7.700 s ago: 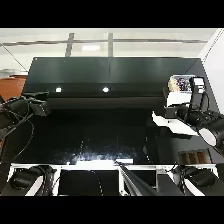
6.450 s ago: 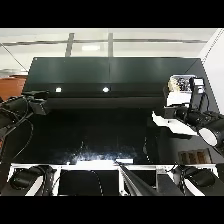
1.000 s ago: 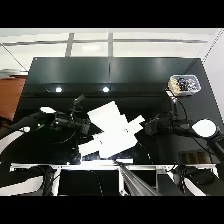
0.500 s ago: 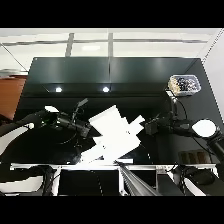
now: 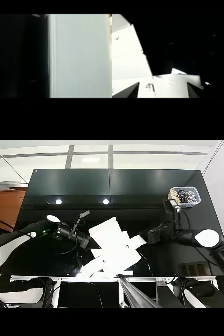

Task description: Fold the box and place the chain.

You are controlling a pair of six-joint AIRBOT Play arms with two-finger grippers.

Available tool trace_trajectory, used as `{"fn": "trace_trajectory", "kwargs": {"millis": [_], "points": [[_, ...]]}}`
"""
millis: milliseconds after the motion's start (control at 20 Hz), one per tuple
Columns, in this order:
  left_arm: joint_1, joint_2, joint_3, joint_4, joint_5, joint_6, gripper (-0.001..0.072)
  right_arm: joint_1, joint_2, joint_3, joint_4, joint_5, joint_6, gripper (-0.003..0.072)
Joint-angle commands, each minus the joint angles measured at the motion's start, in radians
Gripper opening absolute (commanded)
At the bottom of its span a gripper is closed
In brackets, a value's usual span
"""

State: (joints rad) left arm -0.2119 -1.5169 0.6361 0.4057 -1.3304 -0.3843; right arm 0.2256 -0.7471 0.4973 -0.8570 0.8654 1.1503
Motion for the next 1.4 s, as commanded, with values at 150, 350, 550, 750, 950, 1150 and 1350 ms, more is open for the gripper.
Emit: {"fn": "trace_trajectory", "kwargs": {"millis": [150,350,550,750,950,1150,1350], "points": [[-0.050,0.106,0.103,0.187,0.035,-0.095,0.0024,-0.186,0.001,0.207,-0.354,0.126,-0.002,0.0689],[-0.235,0.339,0.106,0.298,0.259,-0.087,0.0024,-0.227,0.001,0.264,-0.594,0.108,-0.002,0.0689],[-0.358,0.408,0.106,0.471,0.475,-0.086,0.0028,-0.226,0.001,0.264,-0.691,0.042,-0.002,0.0688],[-0.378,0.356,0.104,0.517,0.526,-0.057,0.0031,-0.226,0.000,0.264,-0.676,0.018,-0.002,0.0689],[-0.365,0.346,0.059,0.395,0.479,0.380,0.0029,-0.226,0.000,0.237,-0.596,0.003,-0.136,0.0689],[-0.319,0.346,-0.020,0.277,0.522,0.504,0.0028,-0.226,0.000,0.144,-0.194,0.021,-0.536,0.0689],[-0.307,0.334,-0.051,0.272,0.571,0.504,0.0028,-0.225,-0.010,0.031,0.024,0.021,-0.721,0.0690]]}}
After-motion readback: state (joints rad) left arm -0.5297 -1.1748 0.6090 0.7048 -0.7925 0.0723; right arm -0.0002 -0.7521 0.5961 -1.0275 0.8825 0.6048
